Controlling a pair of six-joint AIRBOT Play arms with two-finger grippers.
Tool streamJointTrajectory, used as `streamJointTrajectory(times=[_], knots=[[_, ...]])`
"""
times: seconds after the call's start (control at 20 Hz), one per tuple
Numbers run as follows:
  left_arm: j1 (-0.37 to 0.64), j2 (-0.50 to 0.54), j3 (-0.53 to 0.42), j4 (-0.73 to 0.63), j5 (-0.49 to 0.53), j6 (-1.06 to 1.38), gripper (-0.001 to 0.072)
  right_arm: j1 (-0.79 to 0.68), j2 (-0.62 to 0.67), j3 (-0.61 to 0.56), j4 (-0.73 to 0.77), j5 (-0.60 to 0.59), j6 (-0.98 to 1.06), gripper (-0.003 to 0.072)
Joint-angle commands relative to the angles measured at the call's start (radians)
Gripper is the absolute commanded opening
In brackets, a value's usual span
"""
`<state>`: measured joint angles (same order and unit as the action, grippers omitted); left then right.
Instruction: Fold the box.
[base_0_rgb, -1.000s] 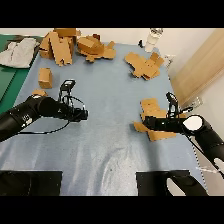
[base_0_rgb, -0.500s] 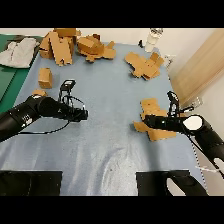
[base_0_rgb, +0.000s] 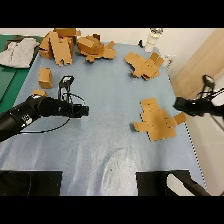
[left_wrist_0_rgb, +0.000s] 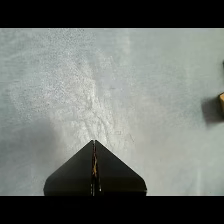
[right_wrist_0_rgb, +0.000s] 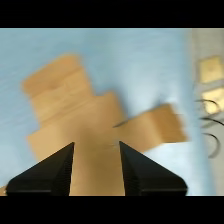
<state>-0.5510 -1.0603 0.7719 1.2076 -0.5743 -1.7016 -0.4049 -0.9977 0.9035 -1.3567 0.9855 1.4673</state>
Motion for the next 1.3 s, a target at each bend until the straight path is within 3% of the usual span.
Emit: streamJointTrajectory(times=[0.0,0.2,0.4,0.85,0.9,1.0,1.1,1.25], knots=[[0.000,0.000,0.000,0.000,0.026,0.000,0.0014,-0.147,-0.164,0.145,-0.105,0.111,-0.051,0.0445],[0.000,0.000,0.000,0.000,0.026,0.000,0.0014,-0.165,-0.267,0.149,-0.112,0.041,-0.235,0.0445],[0.000,0.000,0.000,0.000,0.029,0.000,0.0014,-0.165,-0.311,0.149,-0.124,-0.007,-0.257,0.0445],[0.000,0.000,0.000,0.000,0.071,0.000,0.0014,-0.165,-0.387,0.148,-0.074,0.036,-0.310,0.0442],[0.000,0.000,0.000,0.000,0.071,0.000,0.0014,-0.165,-0.387,0.148,-0.068,0.036,-0.318,0.0424],[0.000,0.000,0.000,0.000,0.071,0.000,0.0014,-0.164,-0.390,0.148,0.027,0.046,-0.377,0.0187],[0.000,0.000,0.000,0.000,0.071,0.000,0.0013,-0.163,-0.409,0.148,0.136,0.067,-0.442,0.0162],[0.000,0.000,0.000,-0.032,0.069,-0.001,0.0014,-0.154,-0.460,0.148,0.149,0.107,-0.440,0.0162]])
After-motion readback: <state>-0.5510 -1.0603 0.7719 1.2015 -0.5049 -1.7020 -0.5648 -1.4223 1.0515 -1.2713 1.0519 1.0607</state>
